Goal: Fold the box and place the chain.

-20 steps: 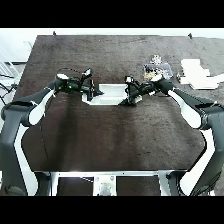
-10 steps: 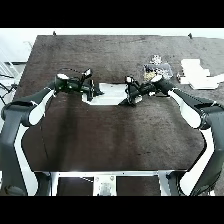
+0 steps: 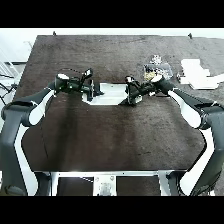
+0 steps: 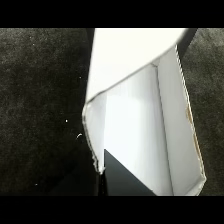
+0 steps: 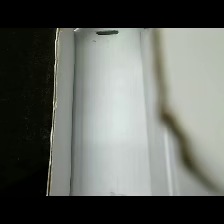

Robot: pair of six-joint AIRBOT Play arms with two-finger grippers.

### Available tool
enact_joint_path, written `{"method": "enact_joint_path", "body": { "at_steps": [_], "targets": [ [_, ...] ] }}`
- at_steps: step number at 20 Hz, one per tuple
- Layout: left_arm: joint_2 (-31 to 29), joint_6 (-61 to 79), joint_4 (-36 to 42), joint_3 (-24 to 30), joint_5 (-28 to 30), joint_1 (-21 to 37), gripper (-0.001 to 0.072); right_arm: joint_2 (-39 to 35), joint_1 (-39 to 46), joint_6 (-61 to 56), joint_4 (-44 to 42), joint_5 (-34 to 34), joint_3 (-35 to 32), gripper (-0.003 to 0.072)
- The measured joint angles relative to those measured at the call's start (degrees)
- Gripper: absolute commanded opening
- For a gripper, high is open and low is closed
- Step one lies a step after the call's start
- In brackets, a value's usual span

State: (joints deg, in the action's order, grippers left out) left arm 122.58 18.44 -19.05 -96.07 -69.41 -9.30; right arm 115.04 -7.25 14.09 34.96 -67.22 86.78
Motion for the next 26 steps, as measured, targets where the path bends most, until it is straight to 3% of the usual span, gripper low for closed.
{"method": "enact_joint_path", "body": {
  "at_steps": [17, 18, 19, 26],
  "targets": [
    [0.0, -0.2, 0.0, 0.0, -0.2, 0.0, 0.0021, 0.0, 0.0, -0.1, 0.1, 0.1, 0.0, 0.0584],
    [0.0, -0.3, 0.1, 0.0, -0.5, 0.0, 0.0065, 0.0, 0.0, -0.1, 0.1, 0.1, 0.0, 0.0584],
    [0.0, -0.4, 0.1, 0.0, -0.8, 0.0, 0.0262, 0.0, 0.0, -0.1, 0.2, 0.1, 0.0, 0.0584],
    [-0.4, -0.8, 1.3, -0.4, -3.7, 0.5, 0.0261, 0.0, 0.0, -0.2, 0.1, 0.1, 0.0, 0.0584]
  ]
}}
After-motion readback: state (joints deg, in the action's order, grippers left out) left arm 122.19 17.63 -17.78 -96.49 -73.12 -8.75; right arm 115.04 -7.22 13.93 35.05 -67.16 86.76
